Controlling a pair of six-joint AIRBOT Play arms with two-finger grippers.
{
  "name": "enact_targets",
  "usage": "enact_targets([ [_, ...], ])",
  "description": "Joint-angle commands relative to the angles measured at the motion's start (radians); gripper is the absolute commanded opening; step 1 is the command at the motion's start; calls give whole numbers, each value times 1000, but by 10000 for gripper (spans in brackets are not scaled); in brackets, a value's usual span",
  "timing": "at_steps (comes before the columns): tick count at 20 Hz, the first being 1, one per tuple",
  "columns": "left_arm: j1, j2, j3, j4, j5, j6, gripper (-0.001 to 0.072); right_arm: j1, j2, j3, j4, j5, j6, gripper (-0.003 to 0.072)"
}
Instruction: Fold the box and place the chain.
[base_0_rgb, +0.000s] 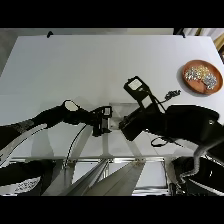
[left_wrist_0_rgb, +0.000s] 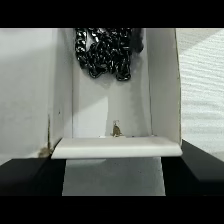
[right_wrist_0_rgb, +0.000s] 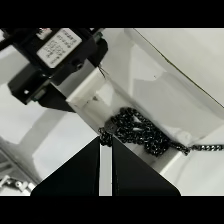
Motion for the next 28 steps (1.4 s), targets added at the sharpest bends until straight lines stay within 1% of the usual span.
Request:
enact_targets([
  [1,1,1,0,0,0,0,254,2,-121,-1,-33,1,74,17],
  [4,1,1,0,0,0,0,254,2,-219,-1,-52,0,132,17],
  [8,1,1,0,0,0,0,254,3,-308,-1,-51,0,184,19],
  [9,1,1,0,0,0,0,254,2,-326,-1,-51,0,183,63],
  [11,1,1,0,0,0,0,254,2,-337,-1,-52,2,179,318],
  [12,1,1,0,0,0,0,254,1,-332,1,-56,8,171,340],
  [13,1,1,0,0,0,0,254,-9,-318,2,-58,18,169,338],
  [15,1,1,0,0,0,0,254,-48,-265,24,-60,95,169,336],
  [17,1,1,0,0,0,0,254,-116,-179,42,-84,165,169,336],
  [20,1,1,0,0,0,0,254,-262,-55,42,-107,269,169,335],
  [22,1,1,0,0,0,0,254,-376,-27,42,-162,345,143,335],
  [23,1,1,0,0,0,0,254,-439,-31,41,-175,353,111,335],
  [25,1,1,0,0,0,0,254,-558,-58,41,-174,311,48,334],
  [26,1,1,0,0,0,0,254,-611,-81,41,-174,282,23,321],
  [27,1,1,0,0,0,0,254,-665,-115,41,-171,251,4,282],
  [28,1,1,0,0,0,0,254,-711,-154,41,-161,228,-15,279],
])
